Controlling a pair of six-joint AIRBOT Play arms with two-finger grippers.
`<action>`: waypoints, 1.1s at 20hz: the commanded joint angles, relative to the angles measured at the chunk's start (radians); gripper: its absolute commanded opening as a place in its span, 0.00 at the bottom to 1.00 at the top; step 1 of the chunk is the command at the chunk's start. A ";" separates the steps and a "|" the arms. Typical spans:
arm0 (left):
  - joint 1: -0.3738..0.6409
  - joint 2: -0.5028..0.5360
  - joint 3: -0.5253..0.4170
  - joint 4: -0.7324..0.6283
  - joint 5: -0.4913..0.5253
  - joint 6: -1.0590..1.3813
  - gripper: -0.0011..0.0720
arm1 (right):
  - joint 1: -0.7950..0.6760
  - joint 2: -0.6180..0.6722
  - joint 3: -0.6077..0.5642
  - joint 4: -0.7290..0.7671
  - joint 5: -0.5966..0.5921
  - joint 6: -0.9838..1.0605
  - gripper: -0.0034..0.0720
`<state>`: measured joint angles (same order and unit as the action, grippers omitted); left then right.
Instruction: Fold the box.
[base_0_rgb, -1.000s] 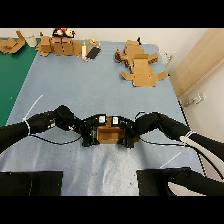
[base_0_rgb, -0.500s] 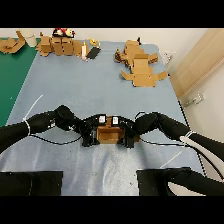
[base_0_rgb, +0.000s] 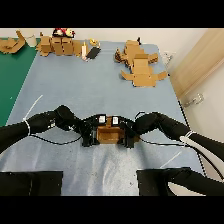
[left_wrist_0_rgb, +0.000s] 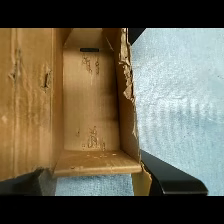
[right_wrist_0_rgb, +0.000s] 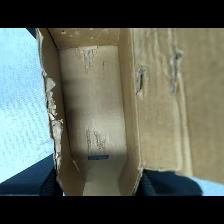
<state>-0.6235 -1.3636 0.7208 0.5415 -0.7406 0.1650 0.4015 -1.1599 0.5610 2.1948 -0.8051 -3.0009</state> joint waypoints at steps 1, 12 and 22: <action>0.000 0.000 0.000 0.000 0.000 0.000 0.83 | -0.001 0.000 0.001 0.000 0.000 0.000 0.72; 0.000 0.000 0.000 0.000 0.000 0.000 0.83 | -0.001 0.000 0.001 0.000 -0.008 0.000 0.72; 0.000 0.000 0.001 0.000 0.000 0.000 0.83 | -0.030 0.002 0.026 -0.011 -0.065 0.098 0.82</action>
<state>-0.6239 -1.3636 0.7208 0.5415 -0.7422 0.1650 0.3882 -1.1591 0.5804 2.1868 -0.8532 -2.9566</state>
